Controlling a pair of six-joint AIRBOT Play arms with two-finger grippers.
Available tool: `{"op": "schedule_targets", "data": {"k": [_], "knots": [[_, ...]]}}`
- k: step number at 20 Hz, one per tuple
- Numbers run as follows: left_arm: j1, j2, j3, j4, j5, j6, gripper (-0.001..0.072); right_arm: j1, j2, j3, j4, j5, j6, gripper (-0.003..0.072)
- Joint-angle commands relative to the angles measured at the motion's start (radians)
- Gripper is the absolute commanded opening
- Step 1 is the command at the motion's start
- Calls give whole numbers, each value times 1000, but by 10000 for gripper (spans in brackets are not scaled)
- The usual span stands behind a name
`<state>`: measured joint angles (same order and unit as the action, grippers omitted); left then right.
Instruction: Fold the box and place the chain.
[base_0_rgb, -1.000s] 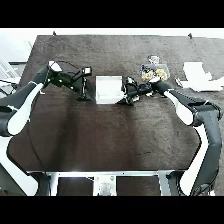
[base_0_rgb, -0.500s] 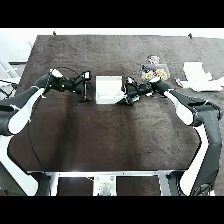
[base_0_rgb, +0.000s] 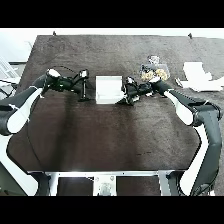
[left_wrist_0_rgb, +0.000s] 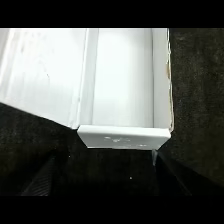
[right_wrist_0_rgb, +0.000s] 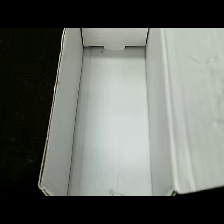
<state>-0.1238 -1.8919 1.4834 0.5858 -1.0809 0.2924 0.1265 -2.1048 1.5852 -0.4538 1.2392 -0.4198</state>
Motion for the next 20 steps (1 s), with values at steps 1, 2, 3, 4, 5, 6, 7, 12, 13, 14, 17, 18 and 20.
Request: {"op": "schedule_targets", "data": {"k": [1, 2, 3, 4, 5, 6, 7, 12, 13, 14, 17, 18, 20], "knots": [[-6, -10, 0, -12, -16, 6, 720, 1, 0, 0, 0, 0, 0, 590], [-6, -14, 0, -15, -29, 16, 720, 1, 0, 0, 0, 0, 0, 591], [-6, -19, 0, -20, -37, 39, 720, 1, 0, 0, 0, 0, 0, 591], [-6, -24, 0, -19, -39, 58, 720, 1, 0, 0, 0, 0, 0, 590], [-6, -24, 0, -17, -41, 60, 720, 1, 0, 0, 0, 0, 0, 591], [-6, -24, 0, -18, -42, 66, 720, 1, 0, 0, 0, 1, 0, 590], [-6, -24, 0, -19, -42, 79, 720, 1, 0, 0, 0, 1, 0, 590], [-6, -24, 3, -18, -19, 91, 720, 1, 0, 0, 0, 0, 0, 590], [-6, -24, 3, -15, -14, 90, 720, 1, 0, 0, 0, 0, 0, 591], [-6, -24, 3, -14, -13, 82, 720, 1, 0, 0, 0, 0, 0, 591], [-6, -24, 3, -26, -14, 82, 720, 1, 0, 0, 0, 1, 0, 591], [-6, -24, 3, -32, -21, 82, 720, 1, 0, 0, 0, 0, 0, 591], [-6, -24, 3, -34, -24, 82, 720, 1, 0, 0, 0, 0, 0, 591]]}}
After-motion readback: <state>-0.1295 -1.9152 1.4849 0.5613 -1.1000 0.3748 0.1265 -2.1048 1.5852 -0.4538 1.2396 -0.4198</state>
